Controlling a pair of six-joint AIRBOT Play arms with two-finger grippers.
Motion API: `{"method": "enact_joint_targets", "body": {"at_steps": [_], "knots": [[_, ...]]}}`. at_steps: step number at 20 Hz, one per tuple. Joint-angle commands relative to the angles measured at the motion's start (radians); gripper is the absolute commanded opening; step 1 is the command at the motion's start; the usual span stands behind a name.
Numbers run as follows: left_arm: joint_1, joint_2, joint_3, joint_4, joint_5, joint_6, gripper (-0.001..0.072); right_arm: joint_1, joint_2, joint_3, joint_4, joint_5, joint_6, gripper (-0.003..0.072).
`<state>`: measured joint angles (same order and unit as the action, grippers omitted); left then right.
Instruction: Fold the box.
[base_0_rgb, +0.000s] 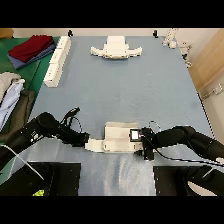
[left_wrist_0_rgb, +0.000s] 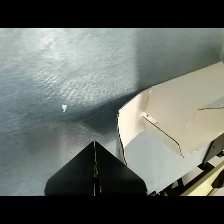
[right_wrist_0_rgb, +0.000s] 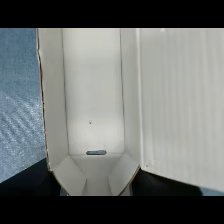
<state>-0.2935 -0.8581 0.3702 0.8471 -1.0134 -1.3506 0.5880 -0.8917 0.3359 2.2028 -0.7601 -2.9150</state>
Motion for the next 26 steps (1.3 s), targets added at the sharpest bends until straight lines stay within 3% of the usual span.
{"method": "enact_joint_targets", "body": {"at_steps": [1,6,15,16,17,18,26], "knots": [[-0.037,0.006,0.006,-0.028,0.009,-0.003,0.0013,0.0,0.0,0.0,0.0,0.0,0.0,0.0567],[-0.037,0.055,0.029,-0.123,-0.004,0.017,0.0016,0.0,0.0,0.0,0.0,0.0,0.0,0.0567],[-0.037,0.059,0.032,-0.169,-0.018,0.027,0.0019,0.0,0.0,0.0,0.0,0.0,0.0,0.0567],[-0.037,0.059,0.032,-0.176,-0.018,0.027,0.0136,0.0,0.0,0.0,0.0,0.0,0.0,0.0567],[-0.037,0.059,0.032,-0.182,-0.019,0.027,0.0406,0.0,0.0,0.0,0.0,0.0,0.0,0.0567],[-0.037,0.059,0.032,-0.182,-0.018,0.027,0.0467,0.0,0.0,0.0,0.0,0.0,0.0,0.0567],[-0.037,0.06,0.032,-0.216,0.02,0.028,0.0467,0.0,0.0,0.0,0.0,0.0,0.0,0.0567]]}}
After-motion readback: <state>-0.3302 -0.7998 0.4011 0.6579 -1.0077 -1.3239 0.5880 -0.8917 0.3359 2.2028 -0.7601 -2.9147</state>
